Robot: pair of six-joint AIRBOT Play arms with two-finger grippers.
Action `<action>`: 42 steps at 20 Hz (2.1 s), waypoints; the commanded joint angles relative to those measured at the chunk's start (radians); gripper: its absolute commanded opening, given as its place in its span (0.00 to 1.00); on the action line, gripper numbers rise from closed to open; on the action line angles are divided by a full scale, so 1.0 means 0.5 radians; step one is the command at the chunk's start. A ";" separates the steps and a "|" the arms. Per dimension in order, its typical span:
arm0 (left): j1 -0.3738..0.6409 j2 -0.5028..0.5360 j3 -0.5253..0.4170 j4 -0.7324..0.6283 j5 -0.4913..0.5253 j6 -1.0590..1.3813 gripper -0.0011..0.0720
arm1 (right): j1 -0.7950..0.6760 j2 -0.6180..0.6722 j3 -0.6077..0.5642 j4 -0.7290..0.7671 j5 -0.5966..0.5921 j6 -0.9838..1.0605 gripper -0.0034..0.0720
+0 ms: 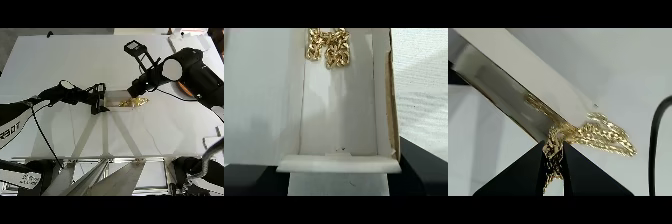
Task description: Fold the box and place the chain.
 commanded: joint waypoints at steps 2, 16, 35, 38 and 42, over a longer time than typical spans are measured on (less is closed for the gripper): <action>0.000 0.001 0.002 0.000 0.001 0.000 0.25 | -0.002 -0.044 0.001 0.240 -0.218 -0.053 0.05; 0.000 0.001 0.002 0.000 0.001 0.000 0.25 | -0.002 -0.227 -0.001 0.306 -0.188 -0.259 0.05; 0.000 0.001 0.002 0.000 0.001 0.000 0.25 | -0.002 -0.152 -0.246 0.267 -0.372 -0.155 0.44; 0.000 0.001 0.002 0.000 0.001 0.000 0.25 | -0.002 0.085 -0.246 0.084 -0.227 -0.153 0.44; 0.000 0.001 0.002 0.000 0.001 0.000 0.25 | -0.004 0.362 -0.246 -0.269 -0.139 -0.158 0.44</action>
